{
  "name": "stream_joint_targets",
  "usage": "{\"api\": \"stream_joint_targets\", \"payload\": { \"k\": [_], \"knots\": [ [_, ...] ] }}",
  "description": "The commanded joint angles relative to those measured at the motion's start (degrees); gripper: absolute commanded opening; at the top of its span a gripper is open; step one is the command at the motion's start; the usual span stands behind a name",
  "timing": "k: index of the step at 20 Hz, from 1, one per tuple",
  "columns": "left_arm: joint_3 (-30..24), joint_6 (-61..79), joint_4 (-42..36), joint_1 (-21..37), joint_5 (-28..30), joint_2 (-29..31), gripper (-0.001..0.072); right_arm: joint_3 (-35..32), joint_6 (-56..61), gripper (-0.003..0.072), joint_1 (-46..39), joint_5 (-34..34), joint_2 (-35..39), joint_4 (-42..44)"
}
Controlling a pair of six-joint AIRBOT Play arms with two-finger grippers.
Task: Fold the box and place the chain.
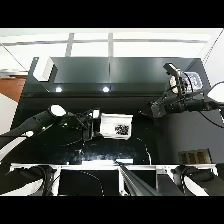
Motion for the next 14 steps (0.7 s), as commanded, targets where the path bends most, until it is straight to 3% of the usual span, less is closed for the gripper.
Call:
{"api": "stream_joint_targets", "payload": {
  "k": [1,6,10,14],
  "knots": [
    [0.0,0.0,0.3,-0.1,0.4,0.0,0.0390,0.0,0.6,0.0718,0.2,-2.6,0.0,0.0],
    [0.0,0.0,0.3,-0.1,0.4,0.0,0.0390,0.0,0.5,0.0717,5.1,-14.9,-3.4,-0.2],
    [0.0,0.0,0.3,-0.1,0.5,0.0,0.0390,0.0,-9.0,0.0716,10.7,-16.5,-10.0,-0.7],
    [0.0,0.0,0.3,-0.1,0.5,0.0,0.0391,0.0,-17.9,0.0709,12.7,-15.8,-11.4,-1.0]
  ]
}}
